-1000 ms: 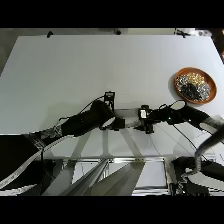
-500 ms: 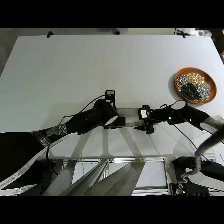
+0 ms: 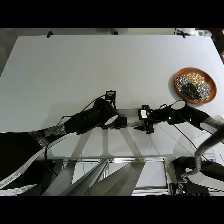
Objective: Fold the box and place the chain.
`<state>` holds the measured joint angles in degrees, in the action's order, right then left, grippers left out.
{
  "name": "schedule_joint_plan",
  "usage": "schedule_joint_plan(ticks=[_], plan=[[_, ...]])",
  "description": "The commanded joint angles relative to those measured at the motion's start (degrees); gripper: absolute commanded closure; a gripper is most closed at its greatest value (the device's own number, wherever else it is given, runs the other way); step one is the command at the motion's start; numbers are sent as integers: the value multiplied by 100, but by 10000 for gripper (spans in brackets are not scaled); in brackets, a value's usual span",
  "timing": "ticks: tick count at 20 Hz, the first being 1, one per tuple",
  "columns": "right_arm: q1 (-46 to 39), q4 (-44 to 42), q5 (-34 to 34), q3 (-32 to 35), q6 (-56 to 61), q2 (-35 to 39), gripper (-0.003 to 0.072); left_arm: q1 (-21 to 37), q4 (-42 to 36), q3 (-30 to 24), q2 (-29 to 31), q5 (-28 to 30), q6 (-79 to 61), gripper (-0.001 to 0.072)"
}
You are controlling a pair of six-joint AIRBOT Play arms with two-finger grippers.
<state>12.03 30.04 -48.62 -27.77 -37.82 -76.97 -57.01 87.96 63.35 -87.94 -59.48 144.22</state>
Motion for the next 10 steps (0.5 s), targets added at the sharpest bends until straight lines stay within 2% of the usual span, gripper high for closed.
schedule_joint_plan(ticks=[1,7,8,9,10], plan=[[4,-7,-2,4,7,0,303,203,0,2,81,-57,-20,370],[4,-7,-2,2,4,0,303,389,-140,2,22,-57,-431,376],[4,-7,-2,4,4,0,303,387,-166,2,-22,-59,-433,400],[4,-9,-2,2,7,0,303,372,-229,2,-81,-55,-509,454],[4,-7,-2,4,4,0,303,345,-313,2,-138,-55,-601,461]])
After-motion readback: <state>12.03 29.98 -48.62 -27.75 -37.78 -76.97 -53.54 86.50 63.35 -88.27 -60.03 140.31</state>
